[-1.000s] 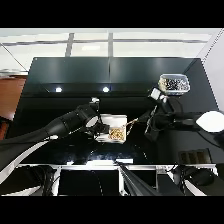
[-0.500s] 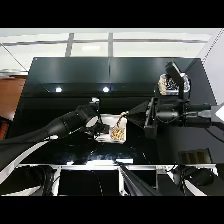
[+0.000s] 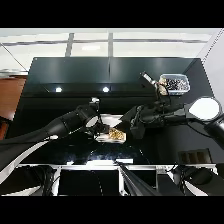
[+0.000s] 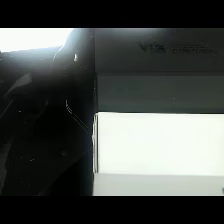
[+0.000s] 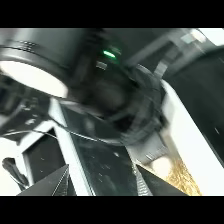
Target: Fold the box and place the chain.
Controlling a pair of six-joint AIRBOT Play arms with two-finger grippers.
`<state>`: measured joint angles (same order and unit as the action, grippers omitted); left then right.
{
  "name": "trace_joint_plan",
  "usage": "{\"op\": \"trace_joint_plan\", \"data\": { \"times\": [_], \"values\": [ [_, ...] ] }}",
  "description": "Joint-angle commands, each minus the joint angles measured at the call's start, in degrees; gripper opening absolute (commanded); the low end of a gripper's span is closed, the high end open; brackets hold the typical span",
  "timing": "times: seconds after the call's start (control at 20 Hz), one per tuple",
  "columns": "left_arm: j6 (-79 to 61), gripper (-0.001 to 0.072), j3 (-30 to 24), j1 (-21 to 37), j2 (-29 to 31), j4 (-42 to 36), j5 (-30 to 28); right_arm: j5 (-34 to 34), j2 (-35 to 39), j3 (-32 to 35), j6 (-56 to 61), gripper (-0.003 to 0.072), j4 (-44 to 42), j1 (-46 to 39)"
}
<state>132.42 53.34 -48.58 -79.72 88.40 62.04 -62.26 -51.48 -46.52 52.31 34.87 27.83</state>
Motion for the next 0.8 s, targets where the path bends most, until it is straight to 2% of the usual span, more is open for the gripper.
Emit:
{"op": "trace_joint_plan", "data": {
  "times": [0.0, 0.2, 0.25, 0.3, 0.55, 0.6, 0.7, 0.75],
  "values": [
    [-0.02, 0.0033, 0.04, 0.04, 0.0, 0.02, 0.0, -5.9, -0.44, -0.63, 2.97, 0.0478, 4.87, -5.4],
    [3.87, 0.0031, 0.17, 0.02, 0.04, 0.02, -0.02, -12.28, 0.96, -0.72, 3.06, 0.048, 8.55, -17.84],
    [5.75, 0.0031, 0.28, 0.02, 0.04, 0.02, -0.57, -12.66, 0.96, -0.7, 3.74, 0.0518, 10.12, -20.2],
    [6.05, 0.0031, 0.31, 0.02, 0.04, -0.2, -1.33, -12.61, 0.96, -0.7, 4.59, 0.0686, 11.43, -21.81],
    [5.75, 0.0034, 0.33, 0.02, 0.04, -0.59, -1.97, -12.5, 0.96, -0.11, 5.14, 0.0698, 12.76, -23.26],
    [5.6, 0.0077, 0.46, 0.04, 0.04, -0.57, -1.68, -12.48, 0.96, -0.11, 5.46, 0.0698, 12.74, -23.26],
    [3.78, 0.0407, 1.44, 0.02, 0.26, -0.61, -0.76, -12.52, 0.96, -0.11, 5.95, 0.0698, 12.76, -23.26],
    [0.79, 0.0478, 2.58, 0.11, 0.39, -0.52, 0.46, -12.59, 0.96, -0.11, 6.29, 0.0698, 12.76, -23.26]
  ]
}}
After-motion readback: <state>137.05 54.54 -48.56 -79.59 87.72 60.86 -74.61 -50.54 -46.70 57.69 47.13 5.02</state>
